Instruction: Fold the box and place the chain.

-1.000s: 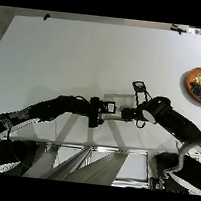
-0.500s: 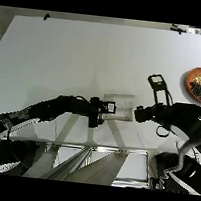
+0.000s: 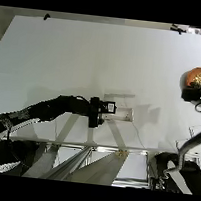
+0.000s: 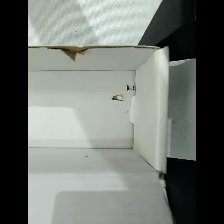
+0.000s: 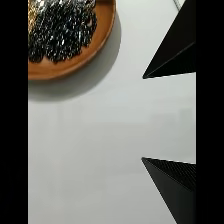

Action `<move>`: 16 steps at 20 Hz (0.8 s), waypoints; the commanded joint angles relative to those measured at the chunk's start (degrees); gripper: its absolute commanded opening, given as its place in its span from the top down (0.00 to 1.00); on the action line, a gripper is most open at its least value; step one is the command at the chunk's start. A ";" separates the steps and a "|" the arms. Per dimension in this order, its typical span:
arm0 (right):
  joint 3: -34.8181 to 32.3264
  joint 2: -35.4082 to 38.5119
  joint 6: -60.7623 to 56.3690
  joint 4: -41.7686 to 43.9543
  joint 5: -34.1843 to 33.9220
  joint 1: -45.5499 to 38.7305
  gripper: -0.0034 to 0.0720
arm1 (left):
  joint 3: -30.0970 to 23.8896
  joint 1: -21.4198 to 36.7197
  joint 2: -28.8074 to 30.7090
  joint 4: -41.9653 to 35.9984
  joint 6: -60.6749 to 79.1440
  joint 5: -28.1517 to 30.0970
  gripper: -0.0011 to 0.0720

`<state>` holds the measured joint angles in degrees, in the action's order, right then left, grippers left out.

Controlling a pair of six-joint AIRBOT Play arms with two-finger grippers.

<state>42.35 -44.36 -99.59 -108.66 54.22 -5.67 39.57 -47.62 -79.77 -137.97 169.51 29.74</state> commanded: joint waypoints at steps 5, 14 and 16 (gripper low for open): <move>20.44 -32.37 13.66 13.57 -3.08 -29.49 0.23 | 0.02 0.02 -0.04 0.02 0.00 0.02 0.61; 30.03 -52.92 17.11 16.20 -8.66 -27.34 0.24 | 0.02 0.00 -0.04 0.02 0.00 0.02 0.61; 30.03 -54.66 17.66 16.59 -8.83 -26.64 0.25 | 0.02 0.02 -0.04 0.02 0.00 0.02 0.61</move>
<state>71.53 -95.35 -83.72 -93.45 46.63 -32.95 39.57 -47.62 -79.77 -137.95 169.49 29.74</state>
